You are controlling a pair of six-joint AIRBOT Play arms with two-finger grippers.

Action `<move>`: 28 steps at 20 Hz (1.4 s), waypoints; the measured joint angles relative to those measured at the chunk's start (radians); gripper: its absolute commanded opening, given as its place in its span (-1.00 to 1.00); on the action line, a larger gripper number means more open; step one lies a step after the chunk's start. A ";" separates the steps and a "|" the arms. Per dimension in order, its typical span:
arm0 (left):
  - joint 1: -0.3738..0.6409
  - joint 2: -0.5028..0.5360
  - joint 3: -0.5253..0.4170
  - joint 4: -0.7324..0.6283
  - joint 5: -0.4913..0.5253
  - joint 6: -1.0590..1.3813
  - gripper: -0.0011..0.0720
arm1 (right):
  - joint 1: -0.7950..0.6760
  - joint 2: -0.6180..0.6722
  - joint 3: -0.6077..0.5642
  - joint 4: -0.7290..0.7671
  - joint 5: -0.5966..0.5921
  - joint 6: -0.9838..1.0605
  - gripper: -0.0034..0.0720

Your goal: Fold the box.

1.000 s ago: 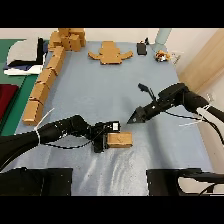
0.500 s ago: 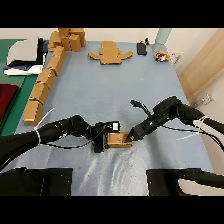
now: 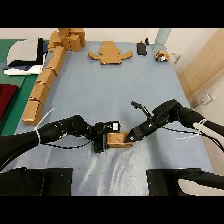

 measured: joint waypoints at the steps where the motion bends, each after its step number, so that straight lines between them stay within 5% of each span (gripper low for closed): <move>1: 0.000 0.000 0.000 0.000 0.000 0.000 0.27 | 0.000 0.000 -0.001 -0.003 0.005 0.000 -0.90; 28: 0.000 0.000 0.000 0.000 0.000 0.000 0.27 | 0.000 0.000 -0.005 -0.040 0.066 0.018 -0.90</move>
